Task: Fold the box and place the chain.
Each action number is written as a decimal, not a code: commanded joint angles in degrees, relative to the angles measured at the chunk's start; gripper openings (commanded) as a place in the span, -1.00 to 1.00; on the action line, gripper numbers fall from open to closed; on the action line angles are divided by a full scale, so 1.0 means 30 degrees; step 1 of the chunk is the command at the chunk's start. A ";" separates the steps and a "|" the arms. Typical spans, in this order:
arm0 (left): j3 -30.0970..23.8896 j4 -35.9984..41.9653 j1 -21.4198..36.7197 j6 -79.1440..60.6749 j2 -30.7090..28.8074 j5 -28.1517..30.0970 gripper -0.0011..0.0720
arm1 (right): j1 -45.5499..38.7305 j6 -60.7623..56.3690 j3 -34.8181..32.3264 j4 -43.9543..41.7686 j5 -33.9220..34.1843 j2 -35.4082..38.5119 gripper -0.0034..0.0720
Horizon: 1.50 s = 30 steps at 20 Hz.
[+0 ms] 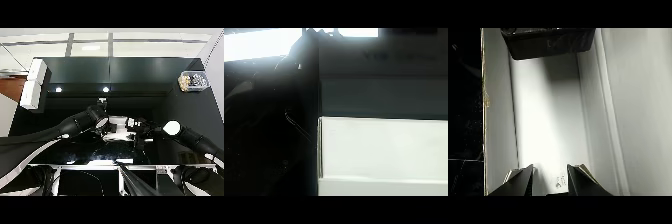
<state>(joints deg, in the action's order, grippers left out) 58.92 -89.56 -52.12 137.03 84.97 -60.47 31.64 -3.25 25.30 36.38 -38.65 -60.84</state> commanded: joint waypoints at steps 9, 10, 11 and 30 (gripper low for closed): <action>0.0015 0.0022 0.0007 -0.0007 -0.0007 0.0007 -0.90 | -0.0051 -0.0495 0.0000 -0.0051 0.0124 -0.0007 0.35; 0.0015 0.0022 0.0007 -0.0007 -0.0007 0.0000 -0.90 | -0.0051 -0.0503 0.0000 -0.0051 0.0087 -0.0007 0.35; 0.0015 0.0022 0.0007 -0.0007 -0.0007 0.0000 -0.90 | -0.0058 -0.0503 0.0000 -0.0044 0.0095 0.0000 -0.08; 0.0007 0.0146 0.0007 -0.0022 -0.0007 -0.0007 -0.90 | -1.5038 -2.2163 -0.0707 0.2790 -0.9908 -0.0022 -0.81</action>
